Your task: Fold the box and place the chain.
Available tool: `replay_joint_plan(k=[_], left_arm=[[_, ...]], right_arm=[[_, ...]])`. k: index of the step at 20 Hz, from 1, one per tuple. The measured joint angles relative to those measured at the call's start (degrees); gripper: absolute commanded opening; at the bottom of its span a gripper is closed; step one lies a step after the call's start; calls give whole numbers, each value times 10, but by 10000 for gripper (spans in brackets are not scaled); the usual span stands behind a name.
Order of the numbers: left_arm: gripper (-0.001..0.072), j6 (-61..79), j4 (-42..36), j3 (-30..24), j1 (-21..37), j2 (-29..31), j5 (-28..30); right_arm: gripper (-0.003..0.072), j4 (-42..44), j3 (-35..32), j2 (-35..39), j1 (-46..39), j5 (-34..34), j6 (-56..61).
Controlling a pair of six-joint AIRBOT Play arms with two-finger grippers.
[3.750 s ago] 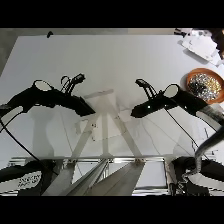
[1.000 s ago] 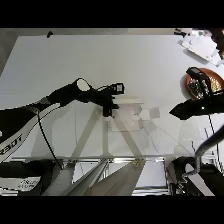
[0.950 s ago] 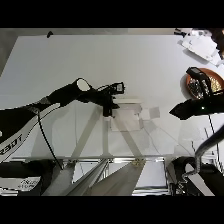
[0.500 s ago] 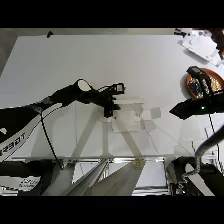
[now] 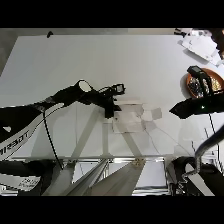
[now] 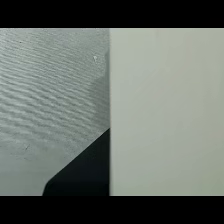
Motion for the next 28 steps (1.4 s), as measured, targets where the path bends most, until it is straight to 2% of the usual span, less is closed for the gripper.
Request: replay_joint_plan(k=[15, 17, 20, 22, 28], left_arm=[[17, 0, 23, 0, 0, -3, 0], [87, 1, 48, -1, -1, -5, 0], [84, 0, 36, 0, -1, -3, 1], [4, 0, 30, 0, 0, -3, 2], [26, 1, 30, 0, 0, -3, 0]], right_arm=[[278, 0, 0, 0, 0, -3, 0], [278, 0, 0, 0, 0, -3, 0], [278, 0, 0, 0, 0, -3, 0], [278, -1, 0, 0, 0, -3, 0], [278, -2, 0, 0, 0, -3, -1]])
